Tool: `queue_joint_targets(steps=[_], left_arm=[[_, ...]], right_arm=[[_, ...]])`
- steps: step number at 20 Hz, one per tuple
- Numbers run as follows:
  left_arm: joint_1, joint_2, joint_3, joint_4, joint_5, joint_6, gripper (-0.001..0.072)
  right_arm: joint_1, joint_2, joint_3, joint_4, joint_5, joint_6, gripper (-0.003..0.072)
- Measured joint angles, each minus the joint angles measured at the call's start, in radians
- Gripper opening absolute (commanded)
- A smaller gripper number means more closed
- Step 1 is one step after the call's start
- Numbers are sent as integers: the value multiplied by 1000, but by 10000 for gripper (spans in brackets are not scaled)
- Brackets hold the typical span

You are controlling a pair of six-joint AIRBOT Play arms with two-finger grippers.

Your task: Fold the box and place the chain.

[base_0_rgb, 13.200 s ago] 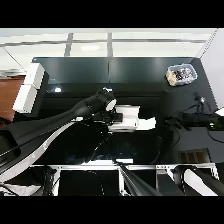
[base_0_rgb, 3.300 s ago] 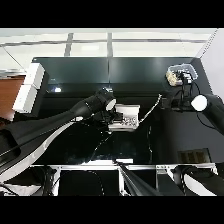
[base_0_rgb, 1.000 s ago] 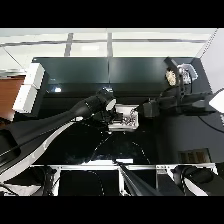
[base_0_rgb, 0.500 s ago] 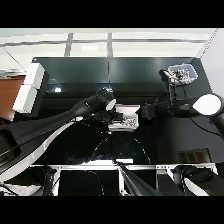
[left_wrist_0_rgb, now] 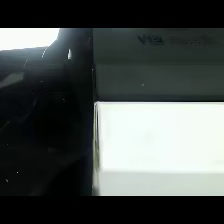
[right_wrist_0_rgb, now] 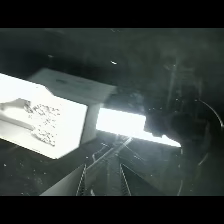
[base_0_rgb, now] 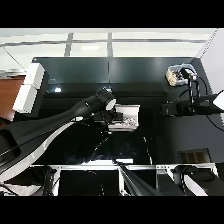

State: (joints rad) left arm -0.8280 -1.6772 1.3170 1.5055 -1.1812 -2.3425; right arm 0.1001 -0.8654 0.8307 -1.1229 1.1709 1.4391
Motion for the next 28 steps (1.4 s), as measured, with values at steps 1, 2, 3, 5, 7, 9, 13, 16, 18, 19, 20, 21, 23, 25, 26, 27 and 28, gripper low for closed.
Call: queue_joint_targets(steps=[1, 2, 3, 5, 7, 9, 13, 16, 18, 19, 20, 21, 23, 25, 26, 27, 28], left_arm=[[0, 4, 0, 0, -6, -13, 595], [0, 12, 0, 0, -8, -18, 595], [0, 26, 0, 0, -8, -21, 595], [0, 64, 0, 11, -10, -12, 595], [0, 117, -2, 37, -29, 39, 595], [2, 181, -23, 86, -76, 93, 595], [76, 325, -158, 178, -120, 153, 595], [202, 405, -327, 84, 16, 222, 595], [292, 426, -427, -102, 152, 406, 595], [327, 430, -463, -217, 198, 539, 595], [356, 430, -491, -315, 227, 695, 614], [383, 427, -514, -424, 243, 895, 720], [410, 417, -540, -561, 243, 1275, 719], [415, 402, -555, -656, 230, 1706, 719], [411, 395, -559, -682, 228, 1881, 719], [403, 386, -561, -698, 232, 2046, 719], [396, 375, -562, -711, 242, 2168, 719]], right_arm=[[-3, 0, 0, -3, 2, -5, 246], [-6, 2, 0, -7, 2, -9, 246], [-8, 2, 0, -9, 2, -13, 246], [-10, 2, 0, -11, -4, -18, 246], [-12, 2, 0, -13, -11, -19, 246], [-12, 2, 0, -15, -18, -21, 246], [-12, 2, 0, -16, -24, -22, 246], [-12, 2, 0, -16, -25, -22, 246], [-12, 2, 0, -16, -26, -21, 246], [-12, 2, 0, -15, -26, -21, 246], [-12, 2, 0, -15, -27, -21, 246], [-12, 2, 0, -15, -27, -21, 246], [-12, 2, 0, -15, -27, -18, 246], [-12, 2, 0, -15, -27, -13, 246], [-12, 2, 0, -15, -27, -9, 246], [-12, 2, 0, -15, -27, -2, 246], [-12, 2, 0, -15, -27, 2, 246]])
